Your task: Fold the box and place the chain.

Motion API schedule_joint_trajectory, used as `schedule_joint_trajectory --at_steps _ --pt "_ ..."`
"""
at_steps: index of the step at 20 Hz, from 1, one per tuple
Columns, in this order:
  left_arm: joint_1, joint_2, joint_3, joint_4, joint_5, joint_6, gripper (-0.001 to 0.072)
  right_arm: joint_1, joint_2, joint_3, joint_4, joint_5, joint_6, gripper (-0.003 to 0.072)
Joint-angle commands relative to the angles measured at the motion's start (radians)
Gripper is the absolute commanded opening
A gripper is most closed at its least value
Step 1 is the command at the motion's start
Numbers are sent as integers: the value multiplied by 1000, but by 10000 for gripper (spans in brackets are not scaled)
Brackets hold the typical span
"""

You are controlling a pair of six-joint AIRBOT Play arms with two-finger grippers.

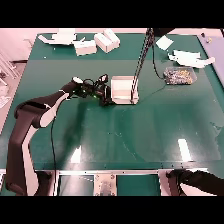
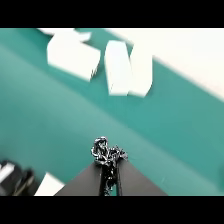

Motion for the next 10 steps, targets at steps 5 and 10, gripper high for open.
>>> schedule_joint_trajectory --at_steps 5,10 --pt "1 1 0 1 0 0 345 1 0 14 0 -178 -39 4" --pt "1 0 0 1 0 0 345 1 0 13 6 -83 -34 4"
